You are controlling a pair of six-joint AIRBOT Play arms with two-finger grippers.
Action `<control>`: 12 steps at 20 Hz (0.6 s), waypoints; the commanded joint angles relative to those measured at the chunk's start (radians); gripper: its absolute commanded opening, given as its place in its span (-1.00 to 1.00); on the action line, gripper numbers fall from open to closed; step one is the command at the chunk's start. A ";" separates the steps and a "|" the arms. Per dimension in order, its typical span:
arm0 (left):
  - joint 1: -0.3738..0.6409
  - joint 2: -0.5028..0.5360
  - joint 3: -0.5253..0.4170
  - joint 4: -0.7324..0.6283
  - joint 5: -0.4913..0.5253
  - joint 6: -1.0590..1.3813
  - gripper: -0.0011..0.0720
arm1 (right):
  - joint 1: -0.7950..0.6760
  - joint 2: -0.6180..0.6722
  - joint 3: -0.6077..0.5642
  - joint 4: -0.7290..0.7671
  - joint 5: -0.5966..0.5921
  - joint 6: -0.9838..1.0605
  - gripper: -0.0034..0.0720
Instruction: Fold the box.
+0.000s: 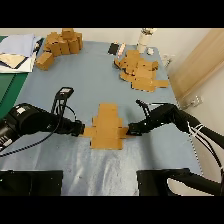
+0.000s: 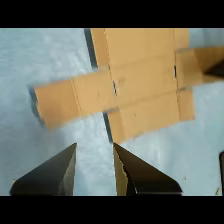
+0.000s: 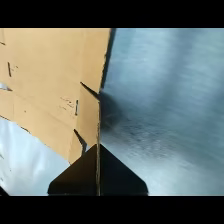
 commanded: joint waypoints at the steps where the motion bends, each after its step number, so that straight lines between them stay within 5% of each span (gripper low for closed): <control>1: 0.190 -0.021 0.000 -0.149 0.003 0.214 0.00 | 0.090 0.038 -0.012 0.006 0.039 -0.135 -0.90; 6: 0.484 -0.179 0.000 -0.588 -0.049 0.641 0.00 | 0.206 0.143 -0.070 0.005 0.167 -0.124 -0.90; 12: 0.517 -0.426 0.000 -0.770 -0.054 0.897 0.00 | 0.291 0.163 -0.077 0.003 0.200 -0.072 -0.90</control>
